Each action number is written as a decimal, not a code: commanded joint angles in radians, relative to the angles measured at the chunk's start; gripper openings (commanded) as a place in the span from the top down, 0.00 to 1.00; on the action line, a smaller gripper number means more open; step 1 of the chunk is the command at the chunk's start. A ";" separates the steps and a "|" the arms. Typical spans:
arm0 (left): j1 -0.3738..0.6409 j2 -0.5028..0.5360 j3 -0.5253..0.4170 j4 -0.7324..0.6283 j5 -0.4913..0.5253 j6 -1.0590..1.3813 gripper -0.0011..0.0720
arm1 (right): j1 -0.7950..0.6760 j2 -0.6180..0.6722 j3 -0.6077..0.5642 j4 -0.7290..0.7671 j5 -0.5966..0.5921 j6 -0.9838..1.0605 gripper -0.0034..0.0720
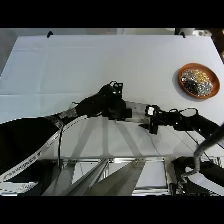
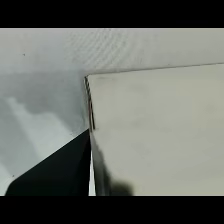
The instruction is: Fold the box and place the chain.
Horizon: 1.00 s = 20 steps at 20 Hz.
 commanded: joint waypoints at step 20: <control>0.161 0.364 -0.090 0.042 0.237 1.367 0.09 | 0.000 0.000 0.000 -0.001 0.002 -0.003 0.47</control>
